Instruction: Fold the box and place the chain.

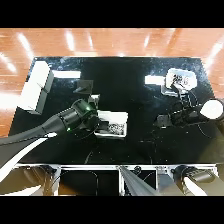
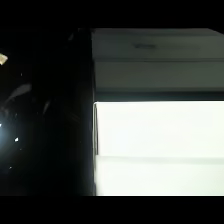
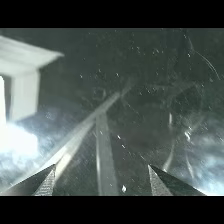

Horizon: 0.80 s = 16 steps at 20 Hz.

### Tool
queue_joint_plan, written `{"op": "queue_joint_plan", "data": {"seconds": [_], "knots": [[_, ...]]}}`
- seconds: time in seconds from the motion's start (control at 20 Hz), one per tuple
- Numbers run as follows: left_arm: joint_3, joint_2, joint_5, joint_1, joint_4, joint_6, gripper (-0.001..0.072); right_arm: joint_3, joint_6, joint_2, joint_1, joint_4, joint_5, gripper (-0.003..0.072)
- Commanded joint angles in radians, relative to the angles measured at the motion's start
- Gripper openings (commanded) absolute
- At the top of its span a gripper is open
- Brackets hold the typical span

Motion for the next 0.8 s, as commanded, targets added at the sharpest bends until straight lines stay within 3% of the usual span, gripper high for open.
{"op": "queue_joint_plan", "data": {"seconds": [0.0, 0.15, 0.35, 0.45, 0.55, 0.65, 0.75], "knots": [[0.01, 0.0, 0.02, -0.001, -0.029, -0.008, 0.0388, -0.016, -0.002, 0.003, 0.01, 0.027, -0.032, 0.0682], [0.036, 0.001, 0.04, 0.0, -0.043, 0.013, 0.0389, -0.016, -0.002, 0.003, 0.017, 0.026, -0.035, 0.0682], [0.109, 0.018, 0.202, 0.0, -0.027, 0.098, 0.0388, -0.016, -0.002, 0.003, 0.017, 0.009, -0.055, 0.0682], [0.113, 0.066, 0.244, 0.004, -0.006, 0.181, 0.0387, -0.016, -0.002, 0.002, 0.017, 0.034, -0.041, 0.0682], [0.111, 0.125, 0.348, 0.03, 0.042, 0.266, 0.0385, -0.008, 0.0, -0.012, 0.017, 0.05, -0.026, 0.0682], [0.092, 0.197, 0.439, 0.073, 0.097, 0.339, 0.0385, 0.049, 0.0, -0.062, 0.017, 0.055, 0.014, 0.0682], [0.031, 0.289, 0.505, 0.134, 0.213, 0.364, 0.0385, 0.181, -0.002, -0.162, 0.017, 0.055, 0.047, 0.0682]]}}
